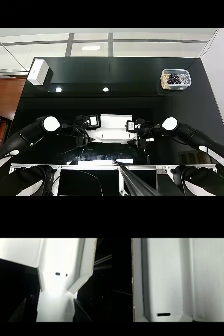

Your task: Fold the box and place the chain.

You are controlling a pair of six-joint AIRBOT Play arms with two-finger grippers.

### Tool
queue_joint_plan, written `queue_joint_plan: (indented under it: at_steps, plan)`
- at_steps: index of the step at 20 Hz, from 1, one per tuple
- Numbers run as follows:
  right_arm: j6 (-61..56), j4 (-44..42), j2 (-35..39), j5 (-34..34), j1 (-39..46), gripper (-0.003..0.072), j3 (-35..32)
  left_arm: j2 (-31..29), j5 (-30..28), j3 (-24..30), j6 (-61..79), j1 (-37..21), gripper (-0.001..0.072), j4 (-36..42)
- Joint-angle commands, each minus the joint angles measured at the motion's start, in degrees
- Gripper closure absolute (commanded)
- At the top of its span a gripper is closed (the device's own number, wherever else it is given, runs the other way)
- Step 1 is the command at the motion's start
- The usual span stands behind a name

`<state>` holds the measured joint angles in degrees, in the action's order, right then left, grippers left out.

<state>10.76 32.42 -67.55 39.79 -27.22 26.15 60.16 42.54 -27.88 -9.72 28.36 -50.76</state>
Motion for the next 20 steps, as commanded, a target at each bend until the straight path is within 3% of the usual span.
queue_joint_plan:
  at_steps: [1, 7, 8, 10, 11, 13, 14, 18, 20]
  plan:
    - [0.0, 0.0, 0.0, 0.0, 0.0, 0.0208, 0.0, 0.8, -0.3, 0.0, 3.0, 0.5, 0.0009, 3.4]
    - [0.0, 0.0, 0.0, 0.0, 0.0, 0.0208, 0.0, 0.9, -0.7, 0.0, 3.4, 2.9, 0.0021, 5.1]
    - [0.0, 0.0, 0.0, 0.0, 0.0, 0.0209, 0.0, 1.0, -1.2, 0.0, 3.3, 3.1, 0.0077, 5.4]
    - [0.0, 0.0, 0.0, 0.0, 0.0, 0.0209, 0.0, 1.0, -2.1, 0.0, 3.4, 3.1, 0.0316, 6.9]
    - [0.0, 0.0, 0.0, 0.0, 0.0, 0.0209, 0.0, 1.1, -2.1, 0.0, 3.7, 3.1, 0.0362, 7.6]
    - [0.0, 0.0, 0.0, 0.0, 0.0, 0.0209, 0.0, 1.5, -2.1, 0.0, 3.8, 3.4, 0.0386, 9.7]
    - [0.0, 0.0, 0.0, 0.0, 0.0, 0.0209, 0.0, 1.7, -2.1, 0.0, 3.9, 3.9, 0.0444, 10.1]
    - [0.0, 0.0, 0.0, 0.0, 0.0, 0.0208, 0.0, 3.7, -2.1, 0.0, 4.0, 6.5, 0.0452, 13.3]
    - [0.0, 0.0, 0.0, 0.0, 0.0, 0.0208, 0.0, 5.4, -2.2, 0.0, 4.5, 6.6, 0.0495, 16.9]
